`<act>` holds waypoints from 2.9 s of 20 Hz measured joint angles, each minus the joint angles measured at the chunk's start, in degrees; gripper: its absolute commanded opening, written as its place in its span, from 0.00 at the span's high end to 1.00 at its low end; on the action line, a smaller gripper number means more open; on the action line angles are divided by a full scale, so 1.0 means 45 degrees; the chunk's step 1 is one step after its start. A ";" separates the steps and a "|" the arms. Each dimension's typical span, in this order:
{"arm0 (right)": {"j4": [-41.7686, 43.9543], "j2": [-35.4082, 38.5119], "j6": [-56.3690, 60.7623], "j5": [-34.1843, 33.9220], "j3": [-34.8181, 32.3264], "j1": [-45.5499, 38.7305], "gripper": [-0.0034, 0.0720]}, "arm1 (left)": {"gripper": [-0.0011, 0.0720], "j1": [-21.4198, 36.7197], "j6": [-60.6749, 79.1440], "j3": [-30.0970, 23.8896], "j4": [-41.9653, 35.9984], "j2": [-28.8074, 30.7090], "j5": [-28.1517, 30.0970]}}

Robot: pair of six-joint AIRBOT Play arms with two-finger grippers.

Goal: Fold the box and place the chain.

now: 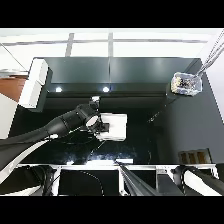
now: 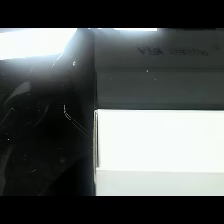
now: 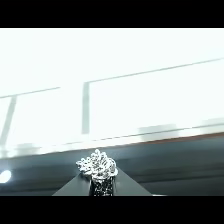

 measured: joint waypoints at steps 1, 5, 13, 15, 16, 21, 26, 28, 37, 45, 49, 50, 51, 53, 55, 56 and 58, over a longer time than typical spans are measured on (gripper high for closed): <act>0.0199 0.0325 -0.0146 0.0199 -0.0092 0.0175 0.90 | 0.95 0.0000 0.0005 0.0000 0.0000 0.0000 0.0000; 0.0622 0.1117 -0.0510 0.1171 -0.0471 0.1248 0.90 | 0.95 0.0000 0.0000 -0.0005 0.0000 0.0000 0.0000; 0.1316 0.1413 -0.1666 0.3818 -0.1923 0.3745 0.90 | 0.95 0.0000 0.0000 -0.0005 0.0000 0.0000 0.0010; 0.1719 0.1428 -0.1967 0.4323 -0.2472 0.4124 0.90 | 0.95 0.0000 0.0005 -0.0005 0.0000 0.0000 0.0019; 0.1894 0.1438 -0.2069 0.4488 -0.2735 0.4274 0.90 | 0.95 0.0000 0.0005 -0.0005 0.0000 0.0000 0.0019; 0.3075 0.1433 -0.2327 0.4857 -0.4046 0.4833 0.90 | 0.95 0.0000 0.0000 -0.0005 0.0000 0.0000 0.0039; 0.4789 0.1433 -0.2642 0.4585 -0.5212 0.5785 0.90 | 0.95 0.0000 0.0005 0.0000 0.0000 0.0000 0.0194; 0.5683 0.1433 -0.2778 0.4294 -0.5435 0.6188 0.90 | 0.95 0.0000 0.0005 0.0000 0.0000 0.0000 0.0311; 0.6708 0.1384 -0.2948 0.2909 -0.5824 0.7427 0.90 | 0.95 0.0000 0.0005 0.0000 0.0000 0.0000 0.0636; 0.6586 0.1384 -0.2963 0.2414 -0.5867 0.7567 0.90 | 0.95 0.0000 0.0005 0.0000 -0.0029 0.0000 0.0661; 0.6785 0.1384 -0.2963 0.2395 -0.5867 0.7577 0.90 | 0.95 0.0000 0.0000 0.0000 -0.0039 0.0000 0.0641; 0.6887 0.1384 -0.2963 0.2390 -0.5867 0.7577 0.90 | 0.95 0.0000 0.0005 0.0000 -0.0039 0.0000 0.0627; 0.6985 0.1384 -0.2963 0.2385 -0.5867 0.7577 0.90 | 0.95 0.0000 0.0000 0.0000 -0.0039 0.0000 0.0622; 0.7266 0.1384 -0.2963 0.2370 -0.5867 0.7577 0.90 | 0.95 0.0000 0.0000 0.0000 -0.0039 0.0000 0.0588; 0.7830 0.1384 -0.2977 0.2268 -0.5867 0.7577 0.90 | 0.95 0.0000 0.0000 0.0000 -0.0044 0.0000 0.0573; 0.8092 0.1384 -0.2992 0.2220 -0.5867 0.7577 0.90 | 0.95 0.0000 0.0000 0.0000 -0.0044 0.0000 0.0559; 0.8476 0.1384 -0.3011 0.2176 -0.5867 0.7577 0.90 | 0.95 0.0000 0.0000 0.0000 -0.0049 0.0000 0.0520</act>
